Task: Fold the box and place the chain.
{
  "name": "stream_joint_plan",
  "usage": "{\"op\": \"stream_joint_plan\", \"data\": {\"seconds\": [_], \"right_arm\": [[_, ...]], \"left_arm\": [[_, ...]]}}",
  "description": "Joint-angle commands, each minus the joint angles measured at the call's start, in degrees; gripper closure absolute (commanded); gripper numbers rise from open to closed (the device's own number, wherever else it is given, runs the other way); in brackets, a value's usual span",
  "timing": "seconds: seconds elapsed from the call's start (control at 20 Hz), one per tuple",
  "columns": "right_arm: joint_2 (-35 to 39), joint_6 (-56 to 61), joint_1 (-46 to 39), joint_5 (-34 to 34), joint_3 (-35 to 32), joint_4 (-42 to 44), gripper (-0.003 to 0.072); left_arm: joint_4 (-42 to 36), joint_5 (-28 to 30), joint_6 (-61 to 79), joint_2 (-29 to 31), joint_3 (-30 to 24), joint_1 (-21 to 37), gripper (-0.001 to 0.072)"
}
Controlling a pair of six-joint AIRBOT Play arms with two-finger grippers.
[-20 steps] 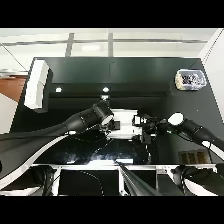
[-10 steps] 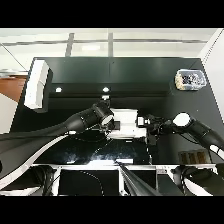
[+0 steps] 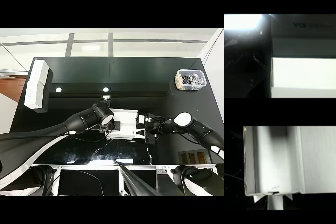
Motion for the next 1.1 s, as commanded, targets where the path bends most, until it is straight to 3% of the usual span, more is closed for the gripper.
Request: {"op": "stream_joint_plan", "data": {"seconds": [0.0, 0.3, 0.75, 0.85, 0.9, 0.95, 1.05], "right_arm": [[0.0, -0.2, 0.0, 1.1, 0.0, 3.4, 0.0462], [-0.7, -0.2, 0.2, 1.1, 0.0, 7.8, 0.0462], [-1.2, 0.0, 3.7, -3.2, 0.0, 3.2, 0.046], [-1.2, 1.3, 3.7, -3.2, 0.0, 3.3, 0.026], [-1.2, 2.0, 3.7, -3.2, 0.0, 3.3, 0.0283], [-1.2, 2.2, 3.7, -3.1, 0.0, 3.3, 0.0456], [-1.2, 2.2, 3.7, -3.3, 0.0, 4.0, 0.0222]], "left_arm": [[-0.2, 0.1, 0.1, 0.0, 0.0, 0.0, 0.0683], [-0.2, 0.1, 0.1, 0.0, 0.0, 0.0, 0.0682], [-0.4, 0.1, 0.1, 0.0, 0.0, 0.0, 0.0683], [-0.4, 0.1, 0.1, 0.0, 0.0, 0.0, 0.0683], [-0.4, 0.1, 0.1, 0.0, 0.0, 0.0, 0.0683], [-0.4, 0.1, 0.0, 0.0, 0.0, 0.0, 0.0682], [-0.4, 0.1, 0.0, 0.0, 0.0, 0.0, 0.0682]]}}
